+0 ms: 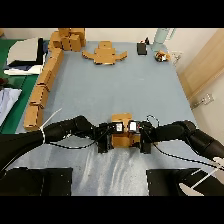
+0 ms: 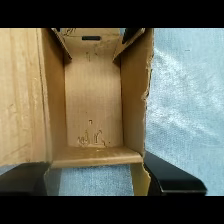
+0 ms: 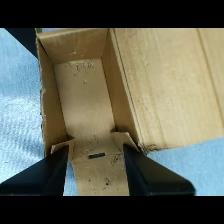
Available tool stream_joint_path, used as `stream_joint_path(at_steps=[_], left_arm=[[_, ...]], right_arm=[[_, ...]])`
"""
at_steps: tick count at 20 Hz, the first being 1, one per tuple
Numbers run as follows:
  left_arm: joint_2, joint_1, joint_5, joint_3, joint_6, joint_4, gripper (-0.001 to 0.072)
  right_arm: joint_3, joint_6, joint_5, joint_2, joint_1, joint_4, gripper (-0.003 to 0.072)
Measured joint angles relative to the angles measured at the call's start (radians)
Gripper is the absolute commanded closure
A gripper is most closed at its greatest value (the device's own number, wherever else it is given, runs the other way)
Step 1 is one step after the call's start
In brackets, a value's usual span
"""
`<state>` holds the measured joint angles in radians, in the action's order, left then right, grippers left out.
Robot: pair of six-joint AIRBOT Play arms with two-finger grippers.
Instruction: Fold the box.
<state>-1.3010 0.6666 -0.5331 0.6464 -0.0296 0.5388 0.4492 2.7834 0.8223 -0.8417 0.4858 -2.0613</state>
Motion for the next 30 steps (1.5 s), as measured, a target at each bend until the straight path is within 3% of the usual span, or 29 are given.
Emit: stream_joint_path(at_steps=[1, 2, 3, 4, 6, 10, 12, 14, 17, 24, 30], left_arm=[[0.0, 0.0, 0.0, 0.0, 0.0, 0.0, 0.0343], [0.0, 0.0, 0.0, 0.0, 0.0, 0.0, 0.0343], [0.0, 0.0, 0.0, 0.0, 0.0, 0.0, 0.0343], [0.0, 0.0, 0.0, 0.0, 0.001, -0.001, 0.0343], [0.0, 0.0, 0.0, 0.0, 0.002, -0.002, 0.0343], [0.0, 0.0, 0.001, 0.0, 0.002, -0.001, 0.0343], [0.0, 0.0, 0.001, 0.0, 0.002, -0.001, 0.0343], [0.0, 0.0, 0.001, 0.0, 0.001, -0.001, 0.0343], [0.0, 0.0, 0.001, 0.0, 0.001, -0.001, 0.0343], [0.0, 0.0, 0.001, 0.0, 0.0, -0.001, 0.0343], [0.0, 0.0, 0.001, 0.0, 0.0, 0.0, 0.0343]], right_arm=[[0.0, 0.0, 0.0, 0.0, 0.0, -0.001, 0.0157], [0.0, -0.005, 0.001, 0.001, 0.0, 0.0, 0.0359], [0.002, -0.029, 0.009, 0.005, 0.0, 0.008, 0.0616], [0.008, -0.075, 0.034, 0.013, 0.001, 0.037, 0.0681], [0.031, -0.283, 0.105, 0.042, 0.001, 0.191, 0.0681], [0.085, -0.921, 0.235, 0.14, -0.029, 0.696, 0.0681], [0.094, -1.137, 0.279, 0.156, -0.098, 0.822, 0.0682], [0.087, -1.257, 0.304, 0.138, -0.188, 0.799, 0.0682], [0.054, -1.329, 0.291, 0.075, -0.283, 0.607, 0.0682], [0.001, -1.216, 0.245, -0.033, -0.336, 0.199, 0.0683], [-0.005, -1.133, 0.248, -0.032, -0.341, 0.075, 0.0683]])
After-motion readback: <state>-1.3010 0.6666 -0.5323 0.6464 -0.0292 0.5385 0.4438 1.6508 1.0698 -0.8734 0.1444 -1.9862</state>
